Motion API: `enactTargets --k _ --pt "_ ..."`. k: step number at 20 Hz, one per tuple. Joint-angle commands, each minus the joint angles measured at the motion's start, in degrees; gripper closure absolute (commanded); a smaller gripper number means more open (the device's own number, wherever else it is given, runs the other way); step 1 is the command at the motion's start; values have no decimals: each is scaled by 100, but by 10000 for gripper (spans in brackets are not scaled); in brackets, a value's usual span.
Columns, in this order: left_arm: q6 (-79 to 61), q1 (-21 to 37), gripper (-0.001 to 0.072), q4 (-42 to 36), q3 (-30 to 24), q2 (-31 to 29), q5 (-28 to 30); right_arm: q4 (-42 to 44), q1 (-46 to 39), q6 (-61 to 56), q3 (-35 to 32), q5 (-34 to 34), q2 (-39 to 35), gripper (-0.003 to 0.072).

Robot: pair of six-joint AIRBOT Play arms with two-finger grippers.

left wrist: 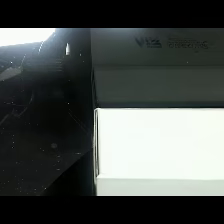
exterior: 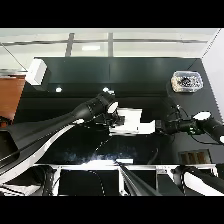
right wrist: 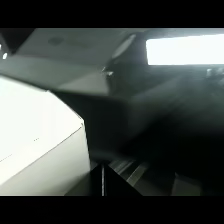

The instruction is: Fold the box and place the chain.

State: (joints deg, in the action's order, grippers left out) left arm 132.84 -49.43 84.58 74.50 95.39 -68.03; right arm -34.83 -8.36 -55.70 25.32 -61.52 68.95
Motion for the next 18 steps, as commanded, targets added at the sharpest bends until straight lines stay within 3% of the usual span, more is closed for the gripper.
enactTargets --k 1,4,6,7,15,18 --pt "0 0 683 0 7 0 2 385 42 579 35 -389 33 674" --pt "0 0 683 0 7 0 2 551 42 708 332 -708 33 662" --pt "0 0 683 -2 7 0 2 557 42 684 586 -901 33 232" --pt "0 0 683 -2 7 0 2 597 46 658 658 -929 33 71" --pt "0 0 683 0 7 0 2 658 1152 -177 931 -428 33 62" --pt "0 0 683 0 7 0 2 22 1773 -1091 1292 -42 33 63"
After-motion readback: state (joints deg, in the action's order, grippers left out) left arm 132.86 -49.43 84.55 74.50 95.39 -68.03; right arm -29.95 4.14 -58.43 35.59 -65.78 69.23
